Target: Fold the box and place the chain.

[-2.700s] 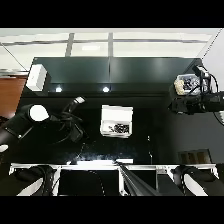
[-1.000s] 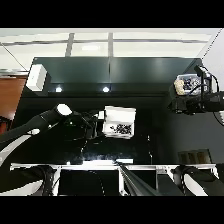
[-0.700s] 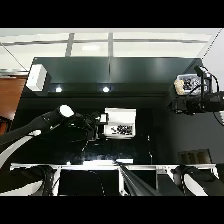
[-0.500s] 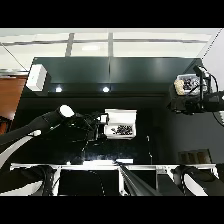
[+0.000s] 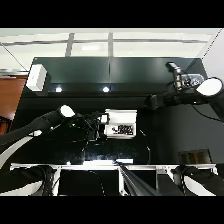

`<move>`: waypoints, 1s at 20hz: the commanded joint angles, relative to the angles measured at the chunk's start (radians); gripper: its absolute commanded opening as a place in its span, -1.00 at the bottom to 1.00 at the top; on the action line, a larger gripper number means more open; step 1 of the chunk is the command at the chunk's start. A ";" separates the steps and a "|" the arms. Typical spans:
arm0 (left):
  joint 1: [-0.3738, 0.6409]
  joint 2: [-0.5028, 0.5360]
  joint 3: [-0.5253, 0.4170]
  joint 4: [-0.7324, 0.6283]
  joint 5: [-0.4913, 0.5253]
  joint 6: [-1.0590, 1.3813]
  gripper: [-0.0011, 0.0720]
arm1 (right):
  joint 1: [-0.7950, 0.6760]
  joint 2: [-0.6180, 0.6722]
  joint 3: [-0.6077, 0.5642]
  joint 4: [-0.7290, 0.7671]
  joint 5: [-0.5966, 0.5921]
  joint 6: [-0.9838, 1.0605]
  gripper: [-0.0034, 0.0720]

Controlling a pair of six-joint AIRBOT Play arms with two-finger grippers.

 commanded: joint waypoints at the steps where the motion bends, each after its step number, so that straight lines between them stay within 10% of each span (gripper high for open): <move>1: 0.000 0.000 0.000 0.001 0.003 0.000 0.12 | 0.059 -0.101 0.003 0.084 -0.037 -0.267 0.91; 12: 0.000 0.000 0.000 0.001 0.004 0.000 0.12 | 0.188 -0.084 0.056 0.030 0.156 -0.690 0.92; 20: 0.000 0.000 0.000 0.001 0.003 0.000 0.12 | 0.265 -0.079 -0.053 0.036 0.087 -0.824 0.92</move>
